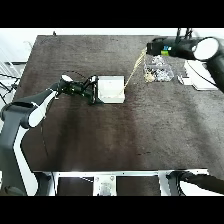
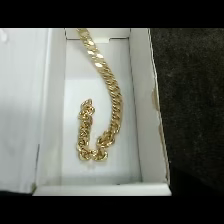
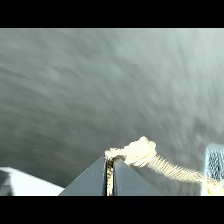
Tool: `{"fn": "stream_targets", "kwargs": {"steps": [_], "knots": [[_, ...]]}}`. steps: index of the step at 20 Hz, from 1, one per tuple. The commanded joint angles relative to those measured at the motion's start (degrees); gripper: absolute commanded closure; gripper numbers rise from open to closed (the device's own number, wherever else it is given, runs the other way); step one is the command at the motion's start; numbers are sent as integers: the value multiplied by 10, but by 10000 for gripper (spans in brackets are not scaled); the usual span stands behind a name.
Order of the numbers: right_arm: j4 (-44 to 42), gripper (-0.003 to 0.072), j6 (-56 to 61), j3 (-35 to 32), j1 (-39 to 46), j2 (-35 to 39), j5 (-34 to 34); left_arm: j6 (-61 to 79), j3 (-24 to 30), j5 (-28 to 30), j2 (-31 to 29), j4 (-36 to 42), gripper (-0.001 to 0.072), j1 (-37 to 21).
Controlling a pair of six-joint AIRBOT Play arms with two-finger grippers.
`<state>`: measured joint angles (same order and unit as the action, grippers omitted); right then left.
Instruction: Fold the box and place the chain.
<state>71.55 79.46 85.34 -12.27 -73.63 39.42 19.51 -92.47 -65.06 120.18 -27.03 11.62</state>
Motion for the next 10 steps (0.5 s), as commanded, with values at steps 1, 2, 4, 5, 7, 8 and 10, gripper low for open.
{"fn": "stream_targets", "kwargs": {"steps": [1,2,4,5,7,8,10], "knots": [[58,678,30,0,-64,102,12,0,0,-1,0,0,236,0],[74,678,32,0,-83,114,12,0,0,-1,0,0,236,0],[87,678,45,0,-105,121,16,0,0,-1,0,0,236,0],[86,678,46,-1,-110,120,24,0,0,-2,0,0,236,0],[86,678,56,-8,-114,118,28,0,0,-3,0,0,236,0],[86,678,56,-13,-113,118,27,0,0,-3,0,0,236,0],[84,678,61,-20,-115,116,27,0,0,-3,0,0,236,0]]}}
